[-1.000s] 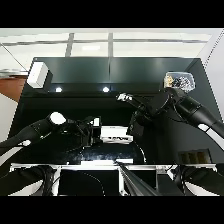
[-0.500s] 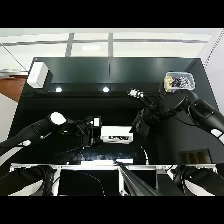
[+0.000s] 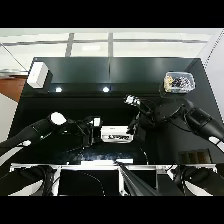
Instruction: Fold the box and place the chain.
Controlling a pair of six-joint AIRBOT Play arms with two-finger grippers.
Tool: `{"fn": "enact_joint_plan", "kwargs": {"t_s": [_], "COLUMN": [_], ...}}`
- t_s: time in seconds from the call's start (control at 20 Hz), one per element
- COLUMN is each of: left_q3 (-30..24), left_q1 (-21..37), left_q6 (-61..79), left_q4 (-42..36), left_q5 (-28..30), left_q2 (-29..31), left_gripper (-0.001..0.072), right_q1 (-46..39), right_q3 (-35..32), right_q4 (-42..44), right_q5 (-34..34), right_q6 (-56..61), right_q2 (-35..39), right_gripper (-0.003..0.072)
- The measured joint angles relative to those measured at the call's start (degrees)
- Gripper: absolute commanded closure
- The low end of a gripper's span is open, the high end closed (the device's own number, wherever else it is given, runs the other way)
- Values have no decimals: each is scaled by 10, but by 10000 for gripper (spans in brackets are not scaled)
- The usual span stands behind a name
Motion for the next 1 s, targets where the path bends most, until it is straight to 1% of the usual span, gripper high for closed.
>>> {"fn": "enact_joint_plan", "kwargs": {"t_s": [0.4,1.0], "left_q3": [0,0], "left_q1": [0,0], "left_q6": [-1,0], "left_q4": [0,0], "left_q5": [1,1], "left_q2": [0,0], "left_gripper": [314,314], "right_q1": [10,10], "right_q3": [-12,-13], "right_q4": [-4,-11], "right_q5": [23,11], "right_q6": [3,21], "right_q2": [0,0], "right_gripper": [486,486]}}
